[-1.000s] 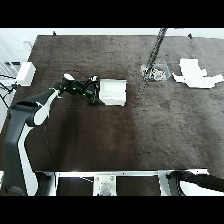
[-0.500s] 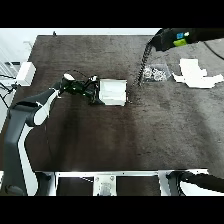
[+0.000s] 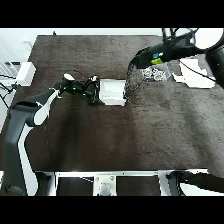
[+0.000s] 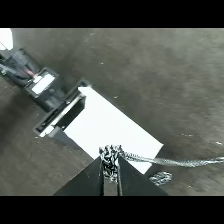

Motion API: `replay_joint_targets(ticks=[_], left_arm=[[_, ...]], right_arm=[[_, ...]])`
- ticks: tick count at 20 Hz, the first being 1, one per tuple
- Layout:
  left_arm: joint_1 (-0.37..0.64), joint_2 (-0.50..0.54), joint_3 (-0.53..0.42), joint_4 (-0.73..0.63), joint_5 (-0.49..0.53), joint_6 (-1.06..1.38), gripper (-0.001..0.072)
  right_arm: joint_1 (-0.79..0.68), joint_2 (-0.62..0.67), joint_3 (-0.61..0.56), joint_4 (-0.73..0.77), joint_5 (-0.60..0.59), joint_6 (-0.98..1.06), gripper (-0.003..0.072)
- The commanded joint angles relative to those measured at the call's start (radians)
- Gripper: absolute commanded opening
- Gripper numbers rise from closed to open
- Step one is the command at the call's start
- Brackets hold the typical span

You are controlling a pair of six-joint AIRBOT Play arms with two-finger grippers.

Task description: Fold the box and place the chain.

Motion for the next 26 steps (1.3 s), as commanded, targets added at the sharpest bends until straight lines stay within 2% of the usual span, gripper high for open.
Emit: replay_joint_targets(ticks=[1,9,18,22,26], left_arm=[[0.001,0.001,0.001,0.000,0.000,0.000,0.0459],[0.001,0.001,0.001,0.000,0.000,0.000,0.0459],[0.001,0.001,0.001,0.000,0.000,0.000,0.0459],[0.001,0.001,0.001,0.000,0.000,0.000,0.0459],[0.001,0.001,0.001,0.000,0.000,0.001,0.0459]], right_arm=[[0.052,-0.025,-0.031,0.006,-0.055,-0.002,0.0006],[0.101,-0.085,-0.021,0.010,-0.125,-0.002,0.0006],[0.100,-0.085,0.132,0.011,-0.108,-0.006,0.0006],[0.100,-0.087,0.110,0.010,-0.079,-0.006,0.0006],[0.100,-0.089,0.023,0.021,-0.081,-0.006,0.0006]])
